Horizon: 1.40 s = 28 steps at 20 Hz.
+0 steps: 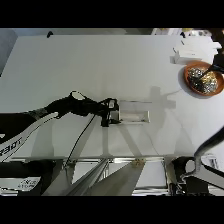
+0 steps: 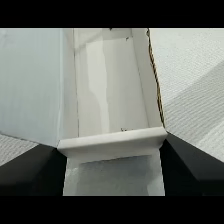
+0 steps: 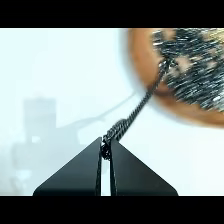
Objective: Fold the box and place the chain.
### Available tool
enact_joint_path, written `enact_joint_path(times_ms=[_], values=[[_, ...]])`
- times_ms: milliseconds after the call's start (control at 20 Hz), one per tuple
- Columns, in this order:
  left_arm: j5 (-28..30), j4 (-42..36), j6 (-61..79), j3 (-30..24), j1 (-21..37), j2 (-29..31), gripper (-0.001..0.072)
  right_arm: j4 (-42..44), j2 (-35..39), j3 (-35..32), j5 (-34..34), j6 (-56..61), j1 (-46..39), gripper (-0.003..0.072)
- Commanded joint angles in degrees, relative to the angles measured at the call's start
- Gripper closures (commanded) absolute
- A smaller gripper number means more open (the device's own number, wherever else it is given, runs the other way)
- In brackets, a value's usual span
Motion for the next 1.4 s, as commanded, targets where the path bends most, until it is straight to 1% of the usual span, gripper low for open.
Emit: enact_joint_path(times_ms=[0, 100, 200, 450, 650, 850, 950, 1050, 1100, 1250, 1350], values=[[0.0, 0.0, 0.0, 0.0, 0.0, 0.0, 0.0606, 5.3, 8.2, 0.0, 6.9, -0.7, 0.0, 0.0671], [0.0, 0.0, 0.0, 0.0, 0.0, 0.0, 0.0606, 7.2, 12.8, -0.1, 8.8, -1.0, 0.6, 0.0671], [0.0, 0.0, 0.0, 0.0, 0.0, 0.0, 0.0606, 8.7, 17.4, -0.3, 10.3, -1.7, 3.5, 0.0671], [0.0, 0.0, 0.0, 0.0, 0.0, 0.0, 0.0606, 9.3, 25.6, -0.5, 13.7, -2.0, 17.0, 0.0671], [0.0, 0.0, 0.0, 0.0, 0.0, 0.0, 0.0606, 9.1, 28.6, -0.6, 15.4, -1.5, 27.1, 0.067], [0.0, 0.0, 0.0, 0.0, 0.0, 0.0, 0.0606, 9.6, 29.0, -0.9, 14.8, 0.2, 35.1, 0.0671], [0.0, 0.0, 0.0, 0.0, 0.0, 0.0, 0.0606, 9.6, 29.3, -3.2, 11.9, 1.1, 38.7, 0.0671], [0.0, 0.0, 0.0, 0.0, 0.0, 0.0, 0.0606, 9.6, 29.6, -7.8, 7.1, 1.2, 42.5, 0.0671], [0.0, 0.0, 0.0, 0.0, 0.0, 0.0, 0.0606, 9.6, 29.6, -10.5, 4.7, 1.1, 44.3, 0.0671], [0.0, 0.0, 0.0, 0.0, 0.0, 0.0, 0.0606, 9.1, 29.2, -20.7, -5.9, 1.0, 48.5, 0.0671], [0.0, 0.0, 0.0, 0.0, 0.0, 0.0, 0.0606, 9.2, 28.4, -25.8, -9.4, 1.0, 49.3, 0.0671]])
